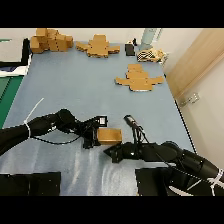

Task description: Fold the box.

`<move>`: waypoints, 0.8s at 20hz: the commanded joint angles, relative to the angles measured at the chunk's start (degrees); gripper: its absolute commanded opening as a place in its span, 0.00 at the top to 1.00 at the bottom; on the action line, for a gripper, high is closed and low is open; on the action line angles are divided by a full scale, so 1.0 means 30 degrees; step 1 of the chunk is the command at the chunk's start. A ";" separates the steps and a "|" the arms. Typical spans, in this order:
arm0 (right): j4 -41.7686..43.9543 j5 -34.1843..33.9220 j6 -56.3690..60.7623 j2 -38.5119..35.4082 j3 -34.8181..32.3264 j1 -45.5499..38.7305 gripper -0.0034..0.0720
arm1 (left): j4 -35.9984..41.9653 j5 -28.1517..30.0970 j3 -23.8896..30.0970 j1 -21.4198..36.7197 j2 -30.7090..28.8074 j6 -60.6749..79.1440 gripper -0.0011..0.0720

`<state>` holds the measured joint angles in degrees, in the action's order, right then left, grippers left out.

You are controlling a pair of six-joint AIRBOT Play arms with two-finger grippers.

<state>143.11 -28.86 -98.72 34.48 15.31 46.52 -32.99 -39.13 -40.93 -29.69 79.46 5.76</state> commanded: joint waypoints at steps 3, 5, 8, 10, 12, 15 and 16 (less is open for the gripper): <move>0.2885 0.5078 0.2681 0.0357 -0.0648 0.0007 0.95 | -0.0007 0.0007 0.0007 0.0015 -0.0015 0.0000 0.29; 0.2885 0.4765 0.2856 0.1122 -0.0641 0.0124 0.95 | -0.0007 0.0015 0.0007 0.0015 -0.0015 -0.0007 0.29; 0.2871 0.4903 0.2914 0.1749 -0.0641 0.0576 0.95 | -0.0007 0.0007 0.0007 0.0007 -0.0015 0.0000 0.29; 0.2710 0.4976 0.2907 0.1865 -0.0641 0.0605 0.95 | -0.0007 0.0007 0.0007 0.0015 -0.0015 0.0000 0.29; 0.2441 0.4969 0.2907 0.1872 -0.0641 0.0612 0.95 | -0.0007 0.0007 0.0007 0.0007 -0.0015 0.0000 0.29; 0.2382 0.5064 0.2907 0.2098 -0.0641 0.0605 0.95 | 0.0000 0.0007 0.0007 0.0015 -0.0015 0.0000 0.29; 0.2375 0.5151 0.2907 0.2186 -0.0641 0.0605 0.95 | -0.0007 0.0007 0.0007 0.0015 -0.0015 0.0000 0.29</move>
<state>150.58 -14.00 -90.11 40.38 13.43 48.23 -32.99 -39.13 -40.93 -29.69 79.46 5.76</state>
